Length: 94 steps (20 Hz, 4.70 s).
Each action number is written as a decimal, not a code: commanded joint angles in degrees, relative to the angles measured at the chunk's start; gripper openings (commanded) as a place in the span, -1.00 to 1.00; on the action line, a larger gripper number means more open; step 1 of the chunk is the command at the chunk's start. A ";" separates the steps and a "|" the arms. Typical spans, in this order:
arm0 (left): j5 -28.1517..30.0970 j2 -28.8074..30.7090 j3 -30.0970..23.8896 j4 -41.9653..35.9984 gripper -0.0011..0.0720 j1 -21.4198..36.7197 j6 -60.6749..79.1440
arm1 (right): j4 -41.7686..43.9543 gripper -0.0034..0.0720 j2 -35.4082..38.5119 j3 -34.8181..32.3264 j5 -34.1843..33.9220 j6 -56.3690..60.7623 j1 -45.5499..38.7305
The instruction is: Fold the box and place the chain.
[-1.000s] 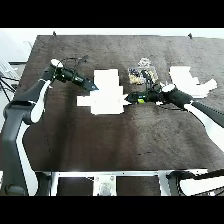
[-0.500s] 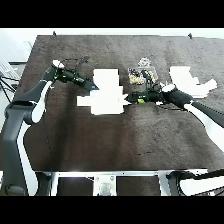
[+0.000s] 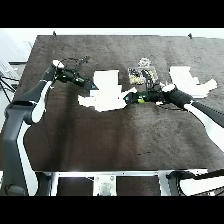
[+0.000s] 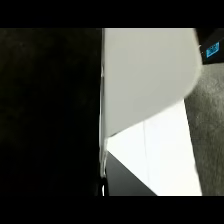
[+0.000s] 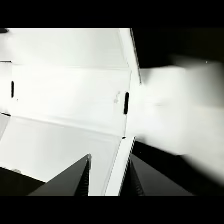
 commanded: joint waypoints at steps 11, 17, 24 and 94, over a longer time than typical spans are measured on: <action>-1.77 0.04 -0.81 -3.06 -0.93 -0.17 27.87 | 5.07 0.09 11.08 -0.02 3.96 -0.26 -15.28; -0.15 0.04 -1.09 -2.80 -0.93 -0.55 32.48 | 4.31 0.09 11.04 -4.09 4.15 -0.46 -15.23; 3.43 1.73 -7.28 -3.13 -0.93 -0.55 38.66 | 4.31 0.09 11.02 -6.10 1.81 -2.84 -15.21; 12.04 5.81 -16.74 -6.14 -0.91 -0.52 44.92 | 6.23 0.68 5.20 -5.14 -14.34 -71.45 6.03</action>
